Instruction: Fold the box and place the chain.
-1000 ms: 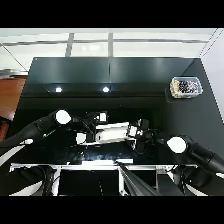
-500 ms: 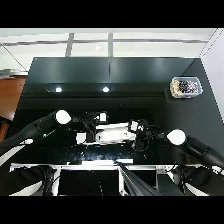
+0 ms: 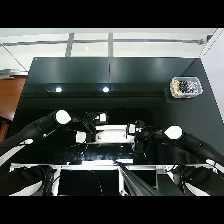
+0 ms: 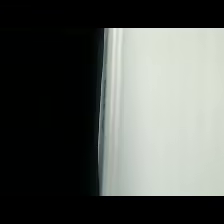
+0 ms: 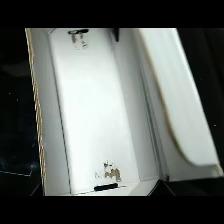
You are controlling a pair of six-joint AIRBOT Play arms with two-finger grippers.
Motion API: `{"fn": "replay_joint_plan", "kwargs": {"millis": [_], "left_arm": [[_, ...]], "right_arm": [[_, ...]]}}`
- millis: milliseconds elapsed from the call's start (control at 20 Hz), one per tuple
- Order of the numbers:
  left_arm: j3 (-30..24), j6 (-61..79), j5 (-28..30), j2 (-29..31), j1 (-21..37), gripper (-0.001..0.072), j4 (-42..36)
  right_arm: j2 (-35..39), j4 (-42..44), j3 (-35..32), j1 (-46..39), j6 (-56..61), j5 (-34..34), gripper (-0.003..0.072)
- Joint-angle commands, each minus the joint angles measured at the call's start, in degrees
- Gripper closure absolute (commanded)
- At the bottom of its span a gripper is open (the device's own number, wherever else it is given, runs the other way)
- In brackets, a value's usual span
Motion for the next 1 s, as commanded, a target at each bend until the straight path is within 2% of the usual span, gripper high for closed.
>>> {"fn": "replay_joint_plan", "kwargs": {"millis": [0, 950], "left_arm": [[-0.04, -0.13, 0.13, -0.04, 0.0, 0.0677, -0.09], [-0.04, -0.13, -0.15, -0.04, 0.0, 0.0678, -0.09]], "right_arm": [[-2.54, -0.2, 0.24, 0.07, -2.01, 0.74, -0.0013], [-3.43, -3.23, 0.55, 0.2, -1.73, -1.92, -0.0012]]}}
